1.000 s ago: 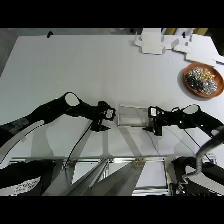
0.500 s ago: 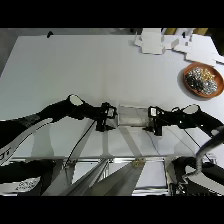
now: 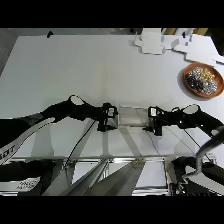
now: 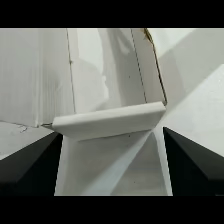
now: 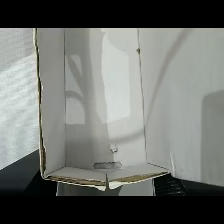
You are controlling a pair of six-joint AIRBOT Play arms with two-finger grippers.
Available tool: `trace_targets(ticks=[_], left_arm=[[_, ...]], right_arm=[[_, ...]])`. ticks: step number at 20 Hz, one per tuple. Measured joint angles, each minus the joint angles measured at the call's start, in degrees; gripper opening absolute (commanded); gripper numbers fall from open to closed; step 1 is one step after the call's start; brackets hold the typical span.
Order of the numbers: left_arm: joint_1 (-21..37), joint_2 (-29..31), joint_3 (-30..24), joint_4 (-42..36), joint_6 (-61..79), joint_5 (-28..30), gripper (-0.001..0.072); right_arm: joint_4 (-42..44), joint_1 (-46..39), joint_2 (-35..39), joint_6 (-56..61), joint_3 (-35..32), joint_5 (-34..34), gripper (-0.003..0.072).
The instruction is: Fold the box and place the chain.
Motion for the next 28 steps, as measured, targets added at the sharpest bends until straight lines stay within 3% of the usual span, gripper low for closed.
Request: trace_targets(ticks=[16,17,20,22,23,28], left_arm=[[-2.29,-1.99,2.54,-1.86,-3.02,2.23,0.0698],[-2.36,-2.19,2.84,-1.44,-3.72,2.25,0.0674],[-2.38,-2.49,3.39,-0.46,-5.03,1.77,0.0437],[-2.38,-2.58,3.56,-0.04,-5.35,1.66,0.017],[-2.38,-2.6,3.58,0.13,-5.4,1.53,0.0122],[-2.43,-2.64,3.67,0.98,-5.44,1.11,0.0136]], right_arm=[[0.07,-0.02,0.0,0.22,0.0,-0.02,0.0412],[0.09,0.0,0.0,0.2,0.0,-0.02,0.0412],[0.09,-0.02,0.0,0.11,0.0,-0.04,0.0412],[0.09,-0.02,0.0,0.11,0.0,-0.07,0.0412],[0.09,-0.02,0.0,0.09,0.0,-0.07,0.0412],[0.09,-0.02,0.0,0.09,0.0,-0.04,0.0412]])
